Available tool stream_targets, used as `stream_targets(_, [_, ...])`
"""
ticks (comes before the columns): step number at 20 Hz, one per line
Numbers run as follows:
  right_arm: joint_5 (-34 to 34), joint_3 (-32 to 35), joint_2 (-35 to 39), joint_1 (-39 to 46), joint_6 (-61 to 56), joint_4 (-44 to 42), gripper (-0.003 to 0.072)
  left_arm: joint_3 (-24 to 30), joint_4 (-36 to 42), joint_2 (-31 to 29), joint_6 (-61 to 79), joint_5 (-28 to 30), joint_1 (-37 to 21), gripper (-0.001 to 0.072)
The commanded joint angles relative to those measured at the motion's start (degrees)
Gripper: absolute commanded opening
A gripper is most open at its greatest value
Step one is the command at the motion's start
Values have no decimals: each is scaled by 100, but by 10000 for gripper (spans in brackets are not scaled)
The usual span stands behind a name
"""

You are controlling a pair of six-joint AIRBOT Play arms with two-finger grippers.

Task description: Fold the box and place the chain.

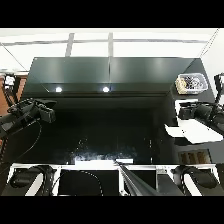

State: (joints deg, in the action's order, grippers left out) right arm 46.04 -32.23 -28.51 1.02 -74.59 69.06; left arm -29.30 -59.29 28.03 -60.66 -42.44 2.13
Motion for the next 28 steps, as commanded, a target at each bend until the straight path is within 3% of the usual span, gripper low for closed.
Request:
stream_targets(1, [2, 0, 4, -7, -2, 0, 11, 2, 0, -4, 0, 0, 2, 28])
stream_targets(9, [-136, 0, 4, -4, 87, 61, 11, 2, 0, -4, 0, 0, 2, 28])
stream_targets(11, [-1246, 0, 2, 0, 138, 291, 11, 2, 0, -4, 0, 0, 2, 28])
stream_targets(13, [-1998, 0, 2, -4, 24, -356, 11, 2, 0, -4, 0, 0, 2, 28])
stream_targets(19, [-2382, 0, 2, -7, 37, -619, 11, 2, 52, -4, 0, 57, 4, 28])
stream_targets(21, [-2647, 0, -22, 44, 39, 63, 13, 22, 177, 22, -24, 588, 2, 28])
stream_targets(24, [-2929, -92, -573, 1211, -713, 1331, 18, 24, 774, 199, -42, 1154, 15, 28])
stream_targets(27, [-2920, -555, -1659, 3176, -1303, 1499, 20, 24, 1049, 352, -197, 1412, 15, 28])
stream_targets(28, [-2590, -857, -2144, 3777, -1311, 1504, 21, 24, 1054, 354, -197, 1394, 15, 30])
